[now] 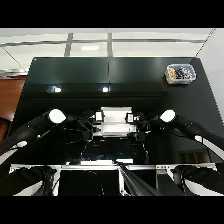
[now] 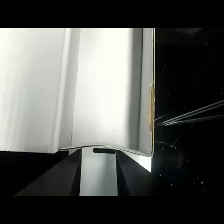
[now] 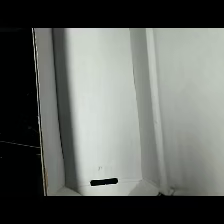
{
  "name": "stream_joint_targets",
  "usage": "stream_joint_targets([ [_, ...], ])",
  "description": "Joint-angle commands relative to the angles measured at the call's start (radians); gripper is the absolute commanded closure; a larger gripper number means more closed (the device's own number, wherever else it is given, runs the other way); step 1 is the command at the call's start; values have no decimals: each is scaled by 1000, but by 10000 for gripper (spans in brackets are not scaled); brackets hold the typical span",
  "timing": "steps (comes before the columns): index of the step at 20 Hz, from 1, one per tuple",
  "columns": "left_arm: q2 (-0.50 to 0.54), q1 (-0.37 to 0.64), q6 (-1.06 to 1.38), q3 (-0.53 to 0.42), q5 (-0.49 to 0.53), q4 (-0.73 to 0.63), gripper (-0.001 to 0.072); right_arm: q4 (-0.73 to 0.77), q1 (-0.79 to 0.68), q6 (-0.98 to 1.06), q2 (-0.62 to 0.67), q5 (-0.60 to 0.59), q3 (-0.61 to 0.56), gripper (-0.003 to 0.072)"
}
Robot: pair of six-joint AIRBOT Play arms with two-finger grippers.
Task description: Fold the box and place the chain.
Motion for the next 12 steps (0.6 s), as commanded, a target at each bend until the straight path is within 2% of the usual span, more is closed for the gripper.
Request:
stream_joint_targets([
  [1,-23,-3,0,1,18,-68,444,0,0,0,0,0,0,580],
  [4,-60,-13,6,1,44,-172,445,0,0,0,0,0,0,580],
  [8,-78,-34,7,1,45,-181,445,0,0,0,0,0,0,580],
  [9,-78,-34,6,1,45,-181,501,0,0,0,0,0,0,579],
  [10,-78,-34,8,1,44,-176,687,0,0,0,0,0,0,580],
  [11,-78,-34,8,1,43,-169,683,0,0,0,0,0,0,579],
  [12,-78,-34,8,1,43,-168,602,0,0,0,0,0,0,580],
])
